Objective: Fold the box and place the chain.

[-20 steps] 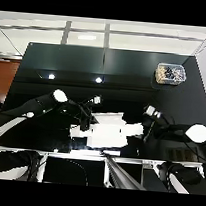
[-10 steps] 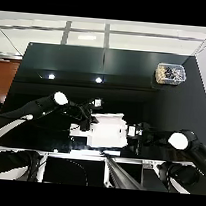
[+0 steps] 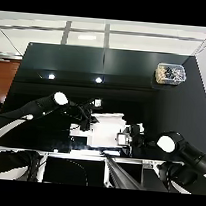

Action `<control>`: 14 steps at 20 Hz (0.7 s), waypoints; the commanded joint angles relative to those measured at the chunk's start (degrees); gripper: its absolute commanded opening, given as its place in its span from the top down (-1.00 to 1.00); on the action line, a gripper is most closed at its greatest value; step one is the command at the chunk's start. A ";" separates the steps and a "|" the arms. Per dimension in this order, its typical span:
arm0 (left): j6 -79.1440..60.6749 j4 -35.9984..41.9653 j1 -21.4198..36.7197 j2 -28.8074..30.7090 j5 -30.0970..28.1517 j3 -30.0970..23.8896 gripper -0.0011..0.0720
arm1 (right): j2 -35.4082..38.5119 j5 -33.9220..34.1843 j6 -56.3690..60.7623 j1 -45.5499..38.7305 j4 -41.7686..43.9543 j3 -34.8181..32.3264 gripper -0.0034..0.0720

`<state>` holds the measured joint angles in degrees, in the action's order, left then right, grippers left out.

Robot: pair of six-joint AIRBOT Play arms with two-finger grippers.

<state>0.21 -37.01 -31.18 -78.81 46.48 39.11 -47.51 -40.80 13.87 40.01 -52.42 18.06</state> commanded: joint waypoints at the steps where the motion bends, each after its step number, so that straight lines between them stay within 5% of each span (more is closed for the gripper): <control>1: 0.00 -0.02 -0.04 0.02 3.80 0.04 0.89 | -0.39 1.40 -0.20 1.20 0.33 0.00 -0.93; 14: 0.00 -0.02 -0.04 0.02 6.71 0.04 0.89 | -0.48 4.76 0.55 1.18 3.69 1.57 -0.93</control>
<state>0.19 -37.26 -31.20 -78.83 53.01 39.11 -48.03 -37.74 13.76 41.17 -50.46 18.59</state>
